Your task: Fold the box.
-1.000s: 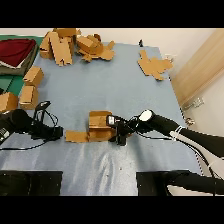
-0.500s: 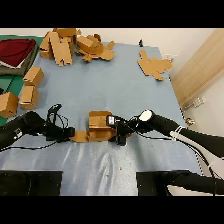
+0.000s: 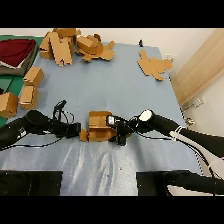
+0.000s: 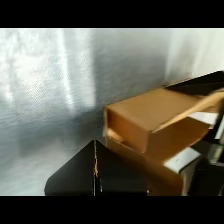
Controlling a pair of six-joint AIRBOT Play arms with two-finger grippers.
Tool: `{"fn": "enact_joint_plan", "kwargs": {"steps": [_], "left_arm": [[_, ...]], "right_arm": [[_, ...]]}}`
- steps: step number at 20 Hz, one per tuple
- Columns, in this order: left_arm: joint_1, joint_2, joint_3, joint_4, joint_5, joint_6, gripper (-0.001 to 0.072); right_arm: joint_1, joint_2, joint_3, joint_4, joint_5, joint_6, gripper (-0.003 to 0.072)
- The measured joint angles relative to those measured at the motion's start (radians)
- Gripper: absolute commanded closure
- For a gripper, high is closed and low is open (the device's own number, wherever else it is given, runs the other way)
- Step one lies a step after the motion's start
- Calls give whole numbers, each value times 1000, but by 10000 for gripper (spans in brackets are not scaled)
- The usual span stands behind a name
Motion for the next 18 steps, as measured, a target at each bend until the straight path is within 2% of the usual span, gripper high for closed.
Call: {"fn": "enact_joint_plan", "kwargs": {"steps": [6,7,8,9,17,18], "left_arm": [[-2,66,19,-11,-44,15,694],[-2,68,21,-10,-55,20,666],[-2,71,22,-10,-61,25,439],[-2,73,23,-11,-63,29,370],[-2,78,40,-24,-113,64,345],[-2,78,44,-36,-125,89,427]], "right_arm": [[0,0,0,0,2,0,218],[0,0,0,0,2,0,218],[0,0,0,0,2,0,218],[0,0,0,0,2,0,218],[0,0,0,0,3,0,218],[0,0,0,0,3,0,218]]}}
